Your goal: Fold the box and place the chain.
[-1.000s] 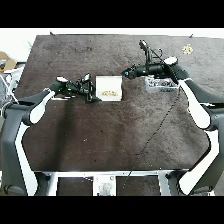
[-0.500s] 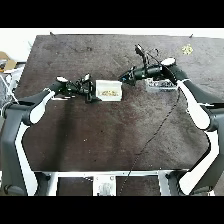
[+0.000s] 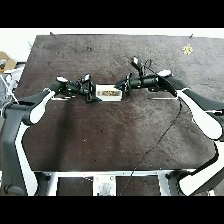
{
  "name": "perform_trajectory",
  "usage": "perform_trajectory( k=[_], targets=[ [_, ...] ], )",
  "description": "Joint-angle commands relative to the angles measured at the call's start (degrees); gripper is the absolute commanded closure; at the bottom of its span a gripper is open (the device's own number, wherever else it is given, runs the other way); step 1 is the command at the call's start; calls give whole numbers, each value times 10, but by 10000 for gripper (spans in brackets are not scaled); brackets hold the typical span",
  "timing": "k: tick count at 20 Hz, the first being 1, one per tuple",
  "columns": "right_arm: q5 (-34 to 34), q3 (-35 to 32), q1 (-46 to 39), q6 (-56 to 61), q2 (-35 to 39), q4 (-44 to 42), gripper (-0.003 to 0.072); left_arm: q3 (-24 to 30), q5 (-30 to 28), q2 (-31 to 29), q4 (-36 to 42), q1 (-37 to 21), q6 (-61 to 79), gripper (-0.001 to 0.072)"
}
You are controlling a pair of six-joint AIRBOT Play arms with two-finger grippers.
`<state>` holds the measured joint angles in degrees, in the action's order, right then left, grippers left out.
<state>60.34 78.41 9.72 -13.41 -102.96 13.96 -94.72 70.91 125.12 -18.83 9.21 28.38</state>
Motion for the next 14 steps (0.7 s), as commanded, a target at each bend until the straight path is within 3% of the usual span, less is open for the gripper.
perform_trajectory(
  k=[1, 2, 3, 11, 12, 14],
  targets=[
    [-9, -14, 10, -36, 3, -11, 516, 0, 0, 0, 0, 0, 0, 486],
    [-7, -13, 10, -36, 3, -5, 426, 0, 0, 0, 0, 0, 0, 486],
    [-1, -9, 10, -35, 3, 11, 396, 0, 0, 0, 0, 0, 0, 486],
    [-3, 47, 32, -17, -19, 62, 396, 0, 0, 0, 0, 0, 0, 486],
    [-3, 54, 36, -17, -26, 67, 349, 0, 0, 0, 0, 0, 0, 486],
    [-2, 64, 40, -17, -40, 67, 349, 0, 0, 0, 0, 0, 0, 485]
  ],
)
